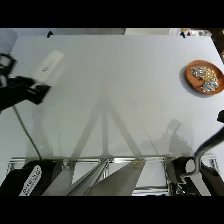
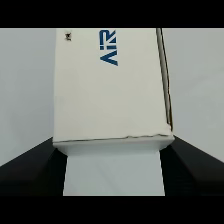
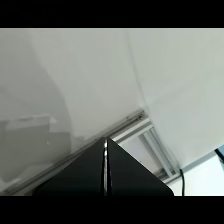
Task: Fold the box and place the chain.
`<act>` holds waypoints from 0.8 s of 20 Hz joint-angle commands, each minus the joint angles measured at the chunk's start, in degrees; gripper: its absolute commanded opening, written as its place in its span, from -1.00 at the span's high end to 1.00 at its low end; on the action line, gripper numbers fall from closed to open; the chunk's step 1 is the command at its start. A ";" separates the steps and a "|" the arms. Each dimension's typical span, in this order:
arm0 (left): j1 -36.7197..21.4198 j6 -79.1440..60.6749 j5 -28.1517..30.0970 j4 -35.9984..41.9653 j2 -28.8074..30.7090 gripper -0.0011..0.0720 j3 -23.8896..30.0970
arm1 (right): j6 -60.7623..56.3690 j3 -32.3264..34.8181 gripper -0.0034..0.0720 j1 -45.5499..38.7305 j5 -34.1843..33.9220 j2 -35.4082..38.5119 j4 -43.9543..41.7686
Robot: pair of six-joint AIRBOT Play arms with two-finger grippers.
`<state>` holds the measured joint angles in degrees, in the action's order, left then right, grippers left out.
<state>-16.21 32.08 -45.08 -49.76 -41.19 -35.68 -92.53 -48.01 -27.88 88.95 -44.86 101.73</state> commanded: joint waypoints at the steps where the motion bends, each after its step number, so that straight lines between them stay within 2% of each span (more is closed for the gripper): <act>1: -12.02 12.55 -0.04 -9.92 1.51 0.96 0.94 | 0.00 0.02 0.86 -0.04 0.00 -0.04 -0.02; 4: -17.18 14.43 -0.26 -11.02 -0.24 0.96 2.54 | 0.00 0.02 0.86 -0.04 0.00 -0.04 -0.02; 6: -17.46 14.45 -0.44 -13.16 -2.36 0.96 2.67 | 0.02 0.02 0.86 -0.04 0.00 -0.04 -0.02; 11: -17.46 14.49 -5.88 -15.50 -8.22 0.93 2.67 | 0.00 0.02 0.86 -0.04 0.00 -0.04 -0.02; 13: -17.46 14.49 -6.43 -15.50 -9.86 0.84 2.67 | 0.00 0.02 0.86 -0.04 0.00 -0.04 -0.02; 15: -17.46 14.51 -7.32 -15.50 -11.37 0.67 2.69 | 0.00 0.02 0.86 -0.04 0.00 -0.04 -0.02; 16: -17.46 14.51 -7.85 -15.52 -12.17 0.66 2.69 | 0.02 0.02 0.86 -0.04 0.00 -0.04 -0.02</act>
<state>-33.54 46.37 -51.07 -64.79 -51.11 -33.04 -92.51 -48.01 -27.88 88.92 -44.86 101.71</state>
